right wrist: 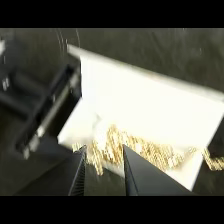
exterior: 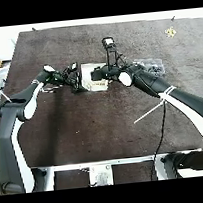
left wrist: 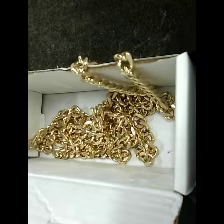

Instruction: Fold the box and place the chain.

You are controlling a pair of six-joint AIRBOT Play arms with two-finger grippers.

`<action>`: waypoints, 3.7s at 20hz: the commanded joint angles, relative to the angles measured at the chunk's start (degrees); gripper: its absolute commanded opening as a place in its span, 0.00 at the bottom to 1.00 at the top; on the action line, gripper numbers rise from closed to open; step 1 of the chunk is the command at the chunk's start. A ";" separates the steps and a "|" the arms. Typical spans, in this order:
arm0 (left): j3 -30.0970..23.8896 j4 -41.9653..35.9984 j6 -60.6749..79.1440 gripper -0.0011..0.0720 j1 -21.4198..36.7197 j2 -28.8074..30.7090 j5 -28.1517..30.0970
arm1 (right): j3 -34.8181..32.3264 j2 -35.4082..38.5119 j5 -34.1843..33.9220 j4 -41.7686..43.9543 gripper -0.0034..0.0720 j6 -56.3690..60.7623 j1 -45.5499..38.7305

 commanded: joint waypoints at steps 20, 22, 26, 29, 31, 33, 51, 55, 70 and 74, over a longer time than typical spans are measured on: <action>0.02 0.02 0.00 0.58 -0.02 -0.02 0.00 | -12.94 -14.43 7.06 101.68 0.91 -82.16 -5.75; 0.02 0.00 0.00 0.58 -0.02 -0.02 0.00 | -10.12 -16.52 6.82 101.63 0.91 -82.16 -5.75; 0.02 0.00 0.00 0.58 -0.02 -0.02 0.00 | -7.37 -19.63 6.71 101.66 0.91 -82.12 -5.73; 0.02 0.00 0.00 0.58 -0.02 -0.02 0.00 | -7.19 -19.80 6.67 101.63 0.91 -82.14 -5.29; 0.02 0.00 0.00 0.58 -0.02 -0.02 0.00 | -7.17 -19.80 6.43 101.66 0.91 -82.14 -4.76; 0.02 0.00 0.00 0.58 -0.02 -0.02 0.00 | -7.17 -19.78 6.49 101.70 0.91 -82.14 -4.02; 0.02 0.02 0.00 0.58 -0.02 -0.02 0.00 | -0.31 -13.27 11.34 97.90 0.91 -81.77 -3.37; 0.02 0.02 0.00 0.58 -0.02 -0.02 0.00 | -0.83 -9.88 11.26 75.69 0.91 -63.78 -4.09; 0.02 0.00 0.00 0.58 -0.02 -0.02 0.00 | -4.55 -14.56 -9.94 64.54 0.91 -50.14 0.81; 0.02 0.00 0.00 0.58 -0.02 -0.02 0.00 | -2.21 -15.65 -9.88 64.74 0.91 -50.14 0.85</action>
